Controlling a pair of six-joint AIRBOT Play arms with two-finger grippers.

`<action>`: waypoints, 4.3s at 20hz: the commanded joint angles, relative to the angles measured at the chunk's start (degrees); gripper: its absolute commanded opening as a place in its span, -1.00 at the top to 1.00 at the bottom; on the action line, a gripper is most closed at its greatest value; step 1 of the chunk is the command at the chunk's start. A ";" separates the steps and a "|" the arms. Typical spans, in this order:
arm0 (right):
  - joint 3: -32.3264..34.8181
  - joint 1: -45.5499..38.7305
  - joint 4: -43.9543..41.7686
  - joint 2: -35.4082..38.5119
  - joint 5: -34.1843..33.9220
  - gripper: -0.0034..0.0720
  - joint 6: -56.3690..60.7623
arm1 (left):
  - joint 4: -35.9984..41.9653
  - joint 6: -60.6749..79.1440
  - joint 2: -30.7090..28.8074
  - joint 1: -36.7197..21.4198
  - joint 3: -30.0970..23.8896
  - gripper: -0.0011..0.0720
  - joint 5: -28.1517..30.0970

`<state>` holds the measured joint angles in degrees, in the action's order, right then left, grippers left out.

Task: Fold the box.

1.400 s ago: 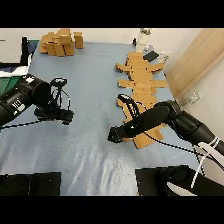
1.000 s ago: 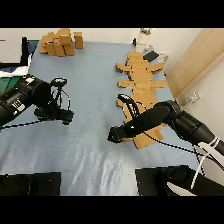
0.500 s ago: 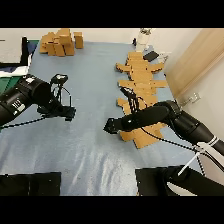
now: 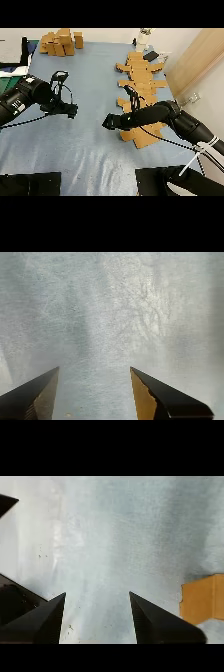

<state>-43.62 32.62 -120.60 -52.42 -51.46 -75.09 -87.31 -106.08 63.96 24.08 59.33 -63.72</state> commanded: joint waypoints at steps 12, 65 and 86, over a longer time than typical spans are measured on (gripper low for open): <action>-15.80 -39.63 44.17 -2.75 -24.87 -0.69 -17.25 | 9.44 0.22 1.27 0.00 0.00 -1.00 -2.80; -4.00 -10.29 -8.55 -21.86 -13.51 0.91 -38.25 | 29.03 31.01 1.77 -2.32 2.58 -1.00 -5.77; 22.32 -1.09 -8.22 6.91 6.75 0.91 -35.28 | 49.81 57.46 9.99 -17.77 -13.75 -1.00 -1.46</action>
<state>-21.47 31.40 -128.75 -45.80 -44.36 -110.43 -43.35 -55.05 70.17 7.20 46.59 -66.81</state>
